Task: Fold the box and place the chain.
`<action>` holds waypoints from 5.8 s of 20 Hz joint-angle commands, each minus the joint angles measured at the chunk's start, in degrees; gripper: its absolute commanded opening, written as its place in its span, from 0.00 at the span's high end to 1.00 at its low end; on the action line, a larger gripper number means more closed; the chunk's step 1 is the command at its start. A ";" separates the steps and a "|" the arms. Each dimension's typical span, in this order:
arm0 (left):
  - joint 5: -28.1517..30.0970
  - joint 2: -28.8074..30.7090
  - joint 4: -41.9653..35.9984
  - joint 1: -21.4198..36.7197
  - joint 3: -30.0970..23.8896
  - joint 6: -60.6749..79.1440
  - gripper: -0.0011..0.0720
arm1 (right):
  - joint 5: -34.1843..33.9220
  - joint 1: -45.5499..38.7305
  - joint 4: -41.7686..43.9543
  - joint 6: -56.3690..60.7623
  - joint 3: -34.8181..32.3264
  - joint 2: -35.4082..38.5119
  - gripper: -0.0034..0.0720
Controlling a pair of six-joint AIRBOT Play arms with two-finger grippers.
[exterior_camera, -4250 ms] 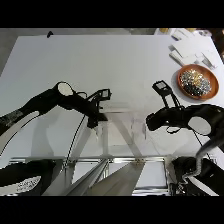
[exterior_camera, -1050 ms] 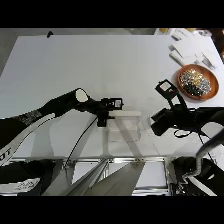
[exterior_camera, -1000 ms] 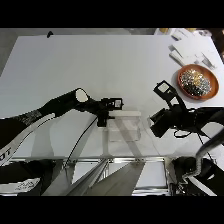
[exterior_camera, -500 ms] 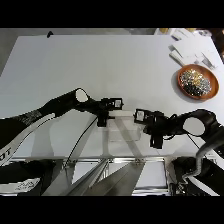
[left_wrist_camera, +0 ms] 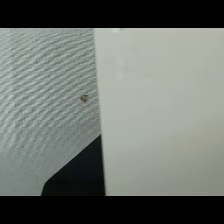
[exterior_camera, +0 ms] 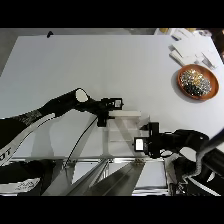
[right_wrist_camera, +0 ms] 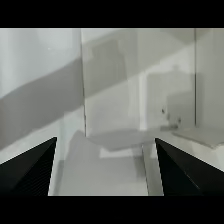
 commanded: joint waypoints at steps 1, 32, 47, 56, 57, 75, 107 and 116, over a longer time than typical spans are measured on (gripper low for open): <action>0.00 0.04 -0.13 -0.02 0.07 0.00 0.97 | -11.21 5.09 -0.83 0.26 -3.43 -1.38 0.04; 0.02 0.04 -0.15 -0.02 0.07 0.00 0.97 | -7.98 -22.64 30.01 -31.71 3.39 -13.53 0.05; 0.00 0.04 -0.13 -0.02 0.07 0.00 0.97 | 1.51 -30.53 50.93 -61.94 5.25 -29.46 0.05; 0.02 0.04 -0.13 -0.02 0.07 0.00 0.97 | 2.32 -30.53 50.95 -61.92 5.25 -33.09 0.25; 0.02 0.02 -0.13 -0.02 0.07 0.00 0.97 | 2.25 -30.53 50.97 -61.96 5.25 -33.16 0.27; 0.02 0.02 -0.15 -0.02 0.07 0.00 0.97 | 2.14 -30.51 52.72 -64.94 5.29 -33.14 0.37; 0.02 0.04 -0.15 -0.02 0.07 0.00 0.97 | 1.27 -30.53 51.47 -62.95 6.95 -36.30 0.39; 0.02 0.02 -0.15 -0.02 0.07 0.00 0.97 | 1.46 -30.51 50.47 -62.95 6.97 -36.28 0.39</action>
